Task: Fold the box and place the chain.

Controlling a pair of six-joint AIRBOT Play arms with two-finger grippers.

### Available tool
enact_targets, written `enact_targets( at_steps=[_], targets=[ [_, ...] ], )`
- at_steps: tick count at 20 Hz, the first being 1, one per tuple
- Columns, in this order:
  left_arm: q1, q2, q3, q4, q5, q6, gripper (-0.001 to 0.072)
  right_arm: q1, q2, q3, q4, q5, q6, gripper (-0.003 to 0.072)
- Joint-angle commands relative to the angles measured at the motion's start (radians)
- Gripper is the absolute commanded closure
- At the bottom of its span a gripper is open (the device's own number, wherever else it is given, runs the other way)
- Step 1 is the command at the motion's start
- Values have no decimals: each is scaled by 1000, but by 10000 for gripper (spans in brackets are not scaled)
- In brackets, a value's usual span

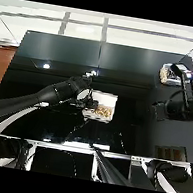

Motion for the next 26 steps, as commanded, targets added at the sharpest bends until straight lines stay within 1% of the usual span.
enact_targets(
  at_steps=[1, 2, 3, 4, 7, 9, 10, 11, 13, 14, 15, 16, 17, 18, 19, 21, 23, 24, 25, 26],
  targets=[
    [2, 3, 22, 8, -29, -42, 471, -3, 50, -3, -31, 54, 32, 487],
    [-2, 9, 36, 8, -49, -46, 217, -3, 51, -3, -31, 55, 32, 487],
    [-3, 21, 47, 15, -65, -47, 103, -3, 50, -3, -31, 53, 32, 487],
    [-10, 46, 51, 31, -78, -35, 82, -4, 50, -3, -31, 44, 32, 487],
    [-53, 187, 28, 146, -106, 62, 82, -4, 50, -3, -35, 23, 32, 487],
    [-58, 342, -51, 195, -89, 71, 82, -4, 50, -3, -48, 17, 32, 486],
    [-37, 433, -125, 232, -72, 56, 82, -4, 50, -3, -51, 16, 32, 486],
    [6, 518, -208, 247, -58, 40, 82, -4, 50, -4, -51, 6, 32, 486],
    [173, 678, -402, 185, -14, 44, 83, -4, 50, -13, -50, -18, 32, 486],
    [284, 740, -500, 100, 27, 95, 83, -4, 50, -24, -50, -34, 32, 486],
    [390, 773, -579, -35, 64, 214, 82, -4, 50, -38, -49, -47, 32, 486],
    [497, 780, -645, -232, 93, 421, 83, -4, 50, -55, -46, -55, 32, 486],
    [584, 770, -696, -431, 109, 686, 83, -3, 50, -74, -45, -62, 35, 486],
    [641, 753, -730, -581, 109, 950, 83, -3, 50, -92, -42, -64, 35, 486],
    [678, 732, -750, -680, 111, 1204, 82, -3, 50, -107, -35, -64, 35, 486],
    [688, 693, -752, -769, 124, 1550, 81, -3, 50, -134, -11, -64, 35, 486],
    [670, 675, -750, -833, 168, 1859, 69, -3, 50, -156, 2, -72, 35, 486],
    [651, 674, -750, -838, 196, 2037, 57, -3, 50, -163, 12, -74, 40, 486],
    [624, 674, -749, -830, 231, 2220, 2, -2, 50, -166, 27, -72, 45, 486],
    [600, 665, -736, -817, 280, 2255, 3, 2, 50, -166, 45, -72, 46, 486]
  ],
)
